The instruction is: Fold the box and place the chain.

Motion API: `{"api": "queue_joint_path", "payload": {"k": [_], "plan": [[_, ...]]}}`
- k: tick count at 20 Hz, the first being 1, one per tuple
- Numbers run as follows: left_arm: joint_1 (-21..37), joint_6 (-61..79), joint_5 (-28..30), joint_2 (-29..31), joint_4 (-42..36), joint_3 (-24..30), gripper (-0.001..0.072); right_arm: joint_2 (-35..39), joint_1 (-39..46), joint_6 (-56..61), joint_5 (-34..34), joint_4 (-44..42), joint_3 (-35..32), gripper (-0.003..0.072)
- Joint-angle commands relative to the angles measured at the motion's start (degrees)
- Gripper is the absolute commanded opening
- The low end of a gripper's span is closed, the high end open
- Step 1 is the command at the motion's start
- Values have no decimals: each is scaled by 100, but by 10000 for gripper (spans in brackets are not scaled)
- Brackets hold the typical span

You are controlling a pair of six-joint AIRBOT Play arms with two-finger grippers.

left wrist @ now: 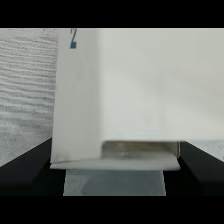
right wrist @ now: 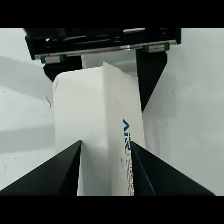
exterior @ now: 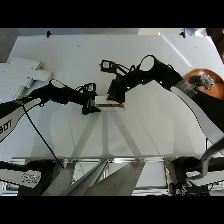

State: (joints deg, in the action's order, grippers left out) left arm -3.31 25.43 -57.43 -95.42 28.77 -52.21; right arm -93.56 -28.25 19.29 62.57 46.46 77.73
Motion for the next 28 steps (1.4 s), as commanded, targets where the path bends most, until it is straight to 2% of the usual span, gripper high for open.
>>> {"api": "queue_joint_path", "payload": {"k": [1,2,5,7,11,18,22,23,27,28], "plan": [[0,2,0,2,0,0,172,9,-146,39,-109,682,-2,328],[0,2,0,2,0,-2,172,9,-168,140,-144,876,-2,293],[0,2,0,2,0,-2,172,9,-186,382,-219,1088,-2,277],[0,2,0,2,0,-2,172,9,-188,387,-236,1182,-2,224],[0,2,0,2,0,0,172,9,-219,682,-201,1515,-2,222],[0,2,0,2,0,-2,172,9,-509,684,153,1508,-2,222],[0,2,0,2,0,0,172,9,-562,686,299,1475,-2,238],[0,2,0,2,0,-2,172,9,-562,730,374,1473,-2,289],[0,2,0,2,0,-2,172,9,-562,787,426,1480,-2,297],[0,2,0,2,0,-2,172,9,-562,787,431,1480,-2,345]]}}
